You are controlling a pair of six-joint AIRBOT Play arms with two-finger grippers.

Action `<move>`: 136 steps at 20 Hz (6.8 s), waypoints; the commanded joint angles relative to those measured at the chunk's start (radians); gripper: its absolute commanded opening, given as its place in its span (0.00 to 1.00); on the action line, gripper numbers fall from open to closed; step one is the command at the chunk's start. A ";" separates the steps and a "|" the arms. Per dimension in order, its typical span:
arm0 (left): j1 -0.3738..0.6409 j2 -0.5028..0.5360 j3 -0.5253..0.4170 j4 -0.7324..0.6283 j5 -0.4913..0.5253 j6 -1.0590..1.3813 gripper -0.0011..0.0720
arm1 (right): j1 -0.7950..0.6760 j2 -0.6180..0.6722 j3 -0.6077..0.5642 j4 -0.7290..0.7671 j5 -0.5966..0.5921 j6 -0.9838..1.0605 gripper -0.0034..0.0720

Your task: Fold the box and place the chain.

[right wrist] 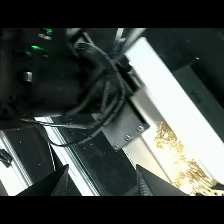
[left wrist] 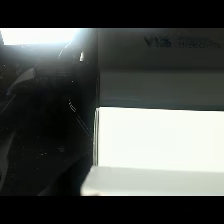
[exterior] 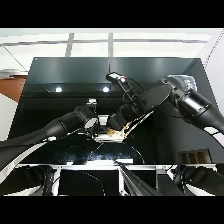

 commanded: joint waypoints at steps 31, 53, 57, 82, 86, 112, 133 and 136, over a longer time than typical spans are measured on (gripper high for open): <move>0.000 0.000 0.000 0.000 -0.024 0.000 0.06 | -0.567 -0.373 -0.092 -0.686 0.575 1.093 0.80; 0.000 0.000 0.000 0.001 -0.023 0.001 0.06 | -0.561 0.268 0.259 -0.217 0.058 0.137 0.08; 0.000 0.000 0.000 0.000 -0.024 0.001 0.06 | -0.521 0.305 0.271 -0.076 -0.141 0.103 0.08; -0.001 0.000 0.000 0.004 -0.023 0.001 0.06 | 0.026 0.103 0.154 -0.045 -0.034 0.155 0.08; -0.001 0.000 0.000 0.004 -0.024 0.001 0.06 | 0.032 0.042 0.047 -0.048 0.010 0.153 0.09; -0.001 0.000 0.000 0.005 -0.024 0.001 0.06 | -0.287 0.311 -0.642 -0.145 0.364 -0.512 0.99; 0.000 0.000 0.000 0.004 -0.027 0.000 0.06 | -0.039 0.070 -0.667 0.135 0.644 -1.160 0.98; 0.000 0.000 0.000 0.004 -0.027 0.000 0.06 | -0.025 0.049 -0.667 0.136 0.665 -1.160 0.98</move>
